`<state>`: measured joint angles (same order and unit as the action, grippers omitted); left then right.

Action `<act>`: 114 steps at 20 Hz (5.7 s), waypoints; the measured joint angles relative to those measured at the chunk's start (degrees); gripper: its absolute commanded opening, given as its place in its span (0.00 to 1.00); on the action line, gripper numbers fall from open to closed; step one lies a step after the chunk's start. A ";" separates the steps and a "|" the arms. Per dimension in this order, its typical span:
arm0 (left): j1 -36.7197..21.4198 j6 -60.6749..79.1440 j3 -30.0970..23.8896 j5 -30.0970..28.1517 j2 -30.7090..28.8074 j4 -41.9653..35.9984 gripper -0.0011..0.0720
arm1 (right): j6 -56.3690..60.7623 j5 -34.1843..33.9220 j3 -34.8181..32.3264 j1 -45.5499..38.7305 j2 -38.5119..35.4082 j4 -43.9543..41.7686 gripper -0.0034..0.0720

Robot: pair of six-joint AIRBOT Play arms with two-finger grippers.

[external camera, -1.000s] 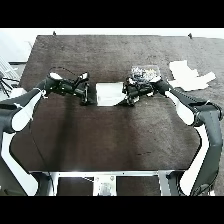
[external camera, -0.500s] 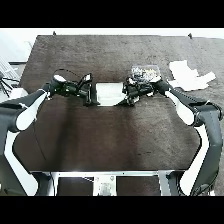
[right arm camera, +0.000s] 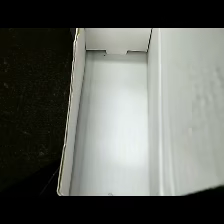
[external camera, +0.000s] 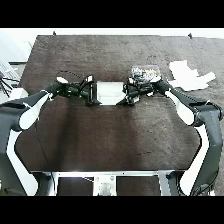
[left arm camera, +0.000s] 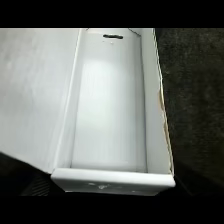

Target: Fold the box and place the chain.

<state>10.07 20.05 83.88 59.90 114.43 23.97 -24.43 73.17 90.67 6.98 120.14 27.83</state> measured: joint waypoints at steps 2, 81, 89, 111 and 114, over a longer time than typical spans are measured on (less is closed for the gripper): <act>0.02 0.46 0.04 -0.59 0.39 -0.28 1.00 | -0.02 0.00 0.02 0.00 0.00 0.00 0.74; 1.16 4.17 4.31 1.81 4.39 -2.05 0.49 | 16.37 5.35 -0.04 -8.72 -12.83 6.14 0.20; 1.16 4.22 4.31 2.05 4.39 -1.99 0.49 | 17.84 0.09 -3.06 -1.16 -13.62 -3.91 0.05; 1.16 4.15 4.31 2.08 4.39 -2.01 0.49 | 28.59 -13.46 4.26 1.92 -4.68 5.42 0.05; 1.16 4.20 4.31 2.08 4.39 -2.01 0.49 | 28.61 -13.05 5.49 2.01 -4.48 6.38 0.06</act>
<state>11.22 24.25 88.18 61.98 118.83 21.96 4.19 60.12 96.16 8.99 115.66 34.22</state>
